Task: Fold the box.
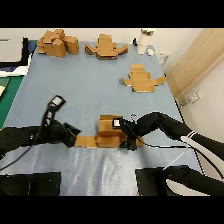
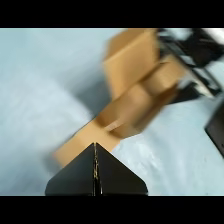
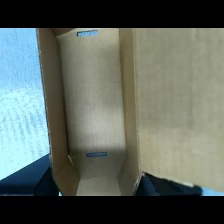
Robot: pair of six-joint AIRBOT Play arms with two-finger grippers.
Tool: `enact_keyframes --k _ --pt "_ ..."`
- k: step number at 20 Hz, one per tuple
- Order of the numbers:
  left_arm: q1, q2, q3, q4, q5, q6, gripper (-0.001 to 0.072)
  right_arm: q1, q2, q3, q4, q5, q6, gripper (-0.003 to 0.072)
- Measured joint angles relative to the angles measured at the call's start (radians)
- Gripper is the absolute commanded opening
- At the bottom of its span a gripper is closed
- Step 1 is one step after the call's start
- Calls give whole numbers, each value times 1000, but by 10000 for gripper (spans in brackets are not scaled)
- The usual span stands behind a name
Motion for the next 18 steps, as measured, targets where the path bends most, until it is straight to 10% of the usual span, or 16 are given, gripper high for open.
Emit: enact_keyframes --k 7,18 --pt "180 -183 0 77 -171 -373 15 0 0 0 0 0 0 521" --pt "-4 -417 18 -256 -39 -132 14 0 0 0 0 0 0 521"
